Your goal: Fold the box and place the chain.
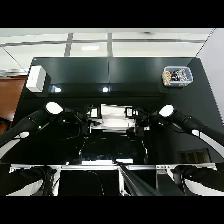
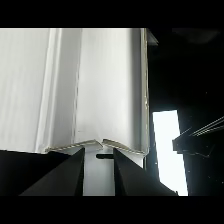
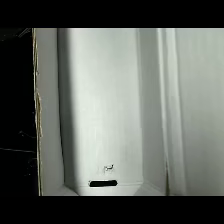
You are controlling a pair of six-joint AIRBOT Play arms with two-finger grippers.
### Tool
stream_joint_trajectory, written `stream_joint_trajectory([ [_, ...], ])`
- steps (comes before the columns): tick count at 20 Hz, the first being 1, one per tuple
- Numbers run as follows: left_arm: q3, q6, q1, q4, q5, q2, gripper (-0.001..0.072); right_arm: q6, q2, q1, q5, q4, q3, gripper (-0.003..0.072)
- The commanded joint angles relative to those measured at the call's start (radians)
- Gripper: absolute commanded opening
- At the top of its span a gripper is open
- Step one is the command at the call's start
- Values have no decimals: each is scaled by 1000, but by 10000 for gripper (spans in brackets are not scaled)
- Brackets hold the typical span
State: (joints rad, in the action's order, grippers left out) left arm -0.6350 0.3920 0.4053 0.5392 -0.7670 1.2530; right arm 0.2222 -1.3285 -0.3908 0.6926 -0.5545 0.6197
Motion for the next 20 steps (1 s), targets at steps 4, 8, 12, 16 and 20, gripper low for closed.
stream_joint_trajectory([
  [4,-1,-16,21,-33,-1,2,219,-1,-1,0,-1,0,1,179],
  [8,-1,-24,47,-64,1,14,218,-1,-1,0,-1,0,1,179],
  [12,-1,-32,47,-137,1,59,219,-1,-1,0,-1,0,1,179],
  [16,-1,-59,47,-121,0,63,38,-1,-1,0,-1,0,1,179],
  [20,-1,-60,47,-102,0,60,134,-1,-1,0,-1,0,1,179],
])
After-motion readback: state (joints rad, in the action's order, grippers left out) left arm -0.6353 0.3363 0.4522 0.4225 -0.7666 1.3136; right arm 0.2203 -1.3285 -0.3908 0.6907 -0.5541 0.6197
